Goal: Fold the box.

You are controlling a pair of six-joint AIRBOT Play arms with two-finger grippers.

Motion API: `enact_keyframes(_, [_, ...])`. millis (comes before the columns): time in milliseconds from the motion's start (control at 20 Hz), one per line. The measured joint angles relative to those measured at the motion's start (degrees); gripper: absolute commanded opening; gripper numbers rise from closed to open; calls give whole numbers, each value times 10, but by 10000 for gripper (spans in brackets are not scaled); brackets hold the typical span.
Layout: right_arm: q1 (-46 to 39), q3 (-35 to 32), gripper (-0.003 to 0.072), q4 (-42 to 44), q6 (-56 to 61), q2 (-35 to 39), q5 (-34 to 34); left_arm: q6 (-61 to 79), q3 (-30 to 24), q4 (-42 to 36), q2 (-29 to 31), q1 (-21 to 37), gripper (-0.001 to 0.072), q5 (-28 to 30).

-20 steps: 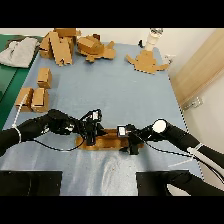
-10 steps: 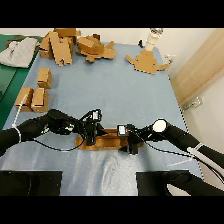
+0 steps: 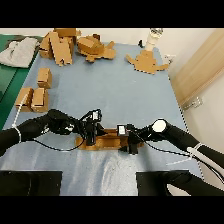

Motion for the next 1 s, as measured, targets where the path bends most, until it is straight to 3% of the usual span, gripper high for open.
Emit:
enact_keyframes(50, [0,0,584,-1,0,0,0,0,0,0,0,0,15,0])
enact_keyframes(100, [0,0,575,-3,1,0,2,0,0,1,0,0,15,-2])
enact_keyframes(1000, [1,-6,576,-22,20,20,3,0,0,0,0,0,15,0])
